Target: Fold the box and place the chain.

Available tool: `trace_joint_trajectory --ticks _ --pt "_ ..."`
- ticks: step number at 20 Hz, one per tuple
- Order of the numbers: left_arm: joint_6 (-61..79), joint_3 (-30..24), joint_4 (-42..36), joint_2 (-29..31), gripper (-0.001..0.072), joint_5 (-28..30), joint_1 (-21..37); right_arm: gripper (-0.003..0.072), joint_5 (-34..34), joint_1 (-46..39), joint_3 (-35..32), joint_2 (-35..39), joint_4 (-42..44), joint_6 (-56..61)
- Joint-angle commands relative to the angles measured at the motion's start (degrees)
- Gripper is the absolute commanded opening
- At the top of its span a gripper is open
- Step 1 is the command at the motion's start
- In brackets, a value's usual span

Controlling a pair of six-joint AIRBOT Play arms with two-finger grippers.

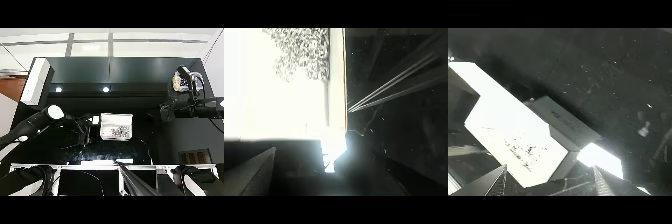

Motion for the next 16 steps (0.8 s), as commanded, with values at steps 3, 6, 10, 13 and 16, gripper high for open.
trace_joint_trajectory --ticks 3,6,10,13,16 --pt "2.0 0.0 -3.2 -2.0 0.0714 5.0 -1.5 0.0623 0.0 0.0 0.0 0.0 -1.3 0.1" --pt "1.9 0.0 -3.1 -2.0 0.0714 4.9 -0.1 0.0623 0.0 0.0 0.0 0.0 -1.3 0.1" --pt "4.1 0.0 -4.5 -2.7 0.0711 2.9 2.1 0.0623 -0.1 0.0 0.0 0.0 -1.3 0.1" --pt "10.8 0.0 -6.6 -5.1 0.0711 1.0 0.9 0.0623 -0.5 0.0 0.0 0.0 -1.3 0.1" --pt "9.9 0.6 -8.9 -6.2 0.0711 4.8 0.6 0.0622 -0.4 0.0 0.0 0.0 -1.3 0.1"
